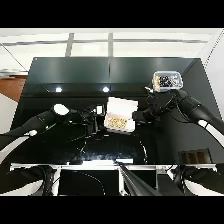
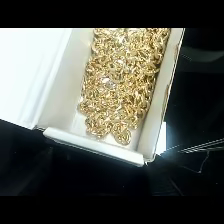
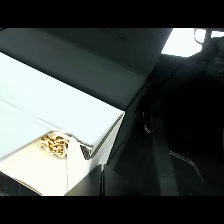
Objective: Fold the box and place the chain.
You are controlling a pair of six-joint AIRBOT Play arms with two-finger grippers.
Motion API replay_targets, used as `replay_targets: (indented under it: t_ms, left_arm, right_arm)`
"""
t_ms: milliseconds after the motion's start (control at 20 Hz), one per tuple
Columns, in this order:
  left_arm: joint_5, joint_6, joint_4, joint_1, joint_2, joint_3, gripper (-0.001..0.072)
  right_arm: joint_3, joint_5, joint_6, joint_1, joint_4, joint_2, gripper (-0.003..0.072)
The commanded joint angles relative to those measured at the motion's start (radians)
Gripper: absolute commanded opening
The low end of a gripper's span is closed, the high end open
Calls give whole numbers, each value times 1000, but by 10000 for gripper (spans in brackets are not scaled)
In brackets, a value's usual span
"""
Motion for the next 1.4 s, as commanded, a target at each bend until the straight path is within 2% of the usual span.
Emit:
replay_targets:
  t_ms: [0, 150, 350, 650, 850, 1150, 1350]
  left_arm:
    - [-29, -3, 4, -1, -5, 3, 683]
    - [-114, 9, 6, -1, -5, 3, 683]
    - [-148, 8, 45, 0, -4, 3, 681]
    - [-142, -34, 79, 5, 12, 5, 680]
    - [-78, -34, 78, 11, 9, 8, 680]
    - [-197, -82, 134, 93, 8, 65, 679]
    - [-201, -29, 130, 87, -24, 74, 676]
  right_arm:
    - [0, -5, 0, 0, 0, 0, 17]
    - [0, -6, 0, 0, 0, 0, 17]
    - [0, -6, 0, 0, 0, 0, 17]
    - [0, -6, 0, 0, 0, 0, 17]
    - [0, -7, 0, 0, 1, 0, 17]
    - [0, -8, 0, 0, 1, 0, 17]
    - [0, -9, 1, 0, 2, 0, 17]
